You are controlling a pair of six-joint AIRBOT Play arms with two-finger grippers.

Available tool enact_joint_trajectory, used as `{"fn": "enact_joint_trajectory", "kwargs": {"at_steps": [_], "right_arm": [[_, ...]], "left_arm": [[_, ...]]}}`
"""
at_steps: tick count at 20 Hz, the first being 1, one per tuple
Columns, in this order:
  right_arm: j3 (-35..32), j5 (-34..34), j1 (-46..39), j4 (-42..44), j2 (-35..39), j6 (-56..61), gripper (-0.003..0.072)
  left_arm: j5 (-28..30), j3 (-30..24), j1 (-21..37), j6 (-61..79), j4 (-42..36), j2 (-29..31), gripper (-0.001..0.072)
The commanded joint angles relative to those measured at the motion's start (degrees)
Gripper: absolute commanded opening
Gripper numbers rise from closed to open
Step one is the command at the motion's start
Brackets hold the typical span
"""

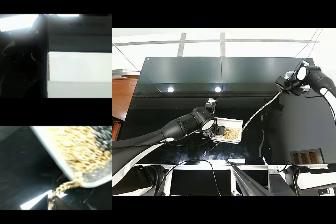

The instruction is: Fold the box and place the chain.

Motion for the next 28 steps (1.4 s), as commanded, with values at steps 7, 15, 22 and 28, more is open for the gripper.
{"fn": "enact_joint_trajectory", "kwargs": {"at_steps": [7, 15, 22, 28], "right_arm": [[1.4, 22.4, 1.7, 23.1, 30.1, -35.4, 0.0019], [1.3, 33.4, 8.0, 32.7, 46.1, -33.4, 0.0018], [-7.3, 30.5, 22.4, 34.5, 46.1, -29.6, 0.0018], [-19.8, 14.8, 31.6, 39.2, 44.7, -29.4, 0.0018]], "left_arm": [[0.3, 0.0, 0.1, 0.0, 0.2, 0.0, 0.0031], [0.3, 0.0, 0.0, 0.0, 0.5, 0.0, 0.0031], [0.3, 0.0, 0.0, 0.0, 0.5, 0.0, 0.0031], [0.3, 0.0, 0.0, 0.0, 0.5, 0.0, 0.0031]]}}
